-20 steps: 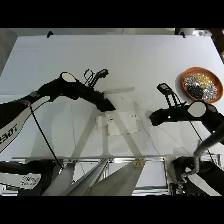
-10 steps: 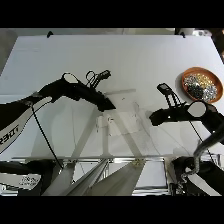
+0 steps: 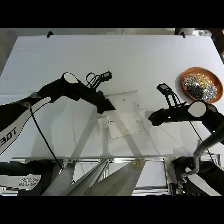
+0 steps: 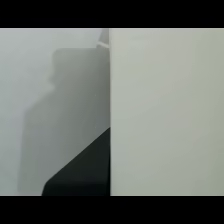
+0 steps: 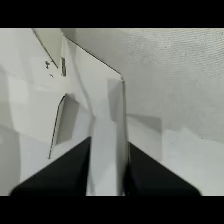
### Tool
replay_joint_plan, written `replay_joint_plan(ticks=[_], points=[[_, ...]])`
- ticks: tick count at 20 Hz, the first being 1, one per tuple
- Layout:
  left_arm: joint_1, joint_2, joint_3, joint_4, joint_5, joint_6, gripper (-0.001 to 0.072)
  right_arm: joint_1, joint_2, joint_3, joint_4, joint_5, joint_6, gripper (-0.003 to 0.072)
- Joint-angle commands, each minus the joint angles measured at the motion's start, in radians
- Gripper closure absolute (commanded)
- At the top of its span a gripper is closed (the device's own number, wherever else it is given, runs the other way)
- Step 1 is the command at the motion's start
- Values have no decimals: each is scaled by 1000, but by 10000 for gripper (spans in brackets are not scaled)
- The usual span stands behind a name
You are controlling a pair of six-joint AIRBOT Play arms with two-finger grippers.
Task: Fold the box and place the chain.
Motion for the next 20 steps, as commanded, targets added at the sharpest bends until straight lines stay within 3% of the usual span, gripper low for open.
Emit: replay_joint_plan(ticks=[1, 5, 8, 10, 15, 20], points=[[-31, 76, 0, -2, -18, 41, 708, 0, 2, 22, -1, 84, 0, 372], [-89, 199, 0, 37, 11, 39, 711, 0, 80, 56, -55, 191, 55, 332], [-147, 290, 0, 204, 89, -58, 712, 0, 259, 61, -241, 222, 159, 325], [-169, 327, -6, 233, 88, -96, 712, 0, 403, 61, -375, 261, 194, 325], [-231, 356, -116, 220, 159, -101, 712, 0, 718, 61, -479, 344, 208, 328], [-280, 338, -198, 230, 383, -50, 710, 0, 785, 61, -475, 388, 237, 335]])
